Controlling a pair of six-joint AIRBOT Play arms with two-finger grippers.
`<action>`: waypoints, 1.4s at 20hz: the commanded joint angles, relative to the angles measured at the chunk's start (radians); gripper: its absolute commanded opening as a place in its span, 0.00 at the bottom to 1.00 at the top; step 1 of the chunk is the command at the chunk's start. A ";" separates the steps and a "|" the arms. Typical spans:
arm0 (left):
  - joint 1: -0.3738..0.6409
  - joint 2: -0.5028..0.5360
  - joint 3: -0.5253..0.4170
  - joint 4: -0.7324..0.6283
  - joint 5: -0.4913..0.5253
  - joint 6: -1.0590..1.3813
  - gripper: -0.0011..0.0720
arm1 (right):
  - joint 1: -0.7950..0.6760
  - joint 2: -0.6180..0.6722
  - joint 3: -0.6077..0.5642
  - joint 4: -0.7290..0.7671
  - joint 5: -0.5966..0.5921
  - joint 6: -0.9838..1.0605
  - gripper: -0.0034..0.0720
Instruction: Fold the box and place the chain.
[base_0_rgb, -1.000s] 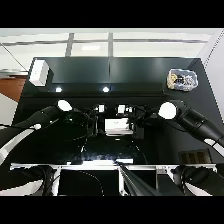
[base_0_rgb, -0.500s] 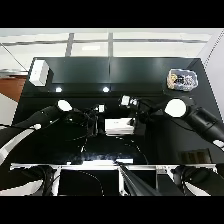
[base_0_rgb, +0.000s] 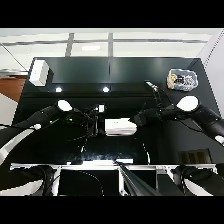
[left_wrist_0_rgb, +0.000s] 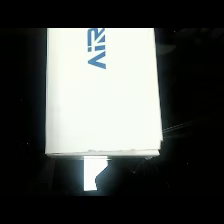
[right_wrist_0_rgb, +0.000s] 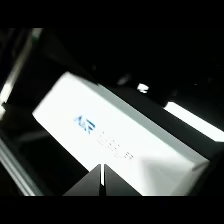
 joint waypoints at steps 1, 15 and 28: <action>0.000 0.000 0.000 0.000 0.000 0.000 0.57 | -0.004 -0.082 -0.021 0.177 -0.031 0.032 0.09; 0.000 0.000 0.000 0.000 0.000 0.000 0.57 | 0.044 -0.195 -0.022 0.090 -0.067 0.055 0.09; 0.051 0.153 0.039 0.245 -0.169 -0.232 0.99 | -0.262 0.039 0.129 0.085 0.085 0.050 0.09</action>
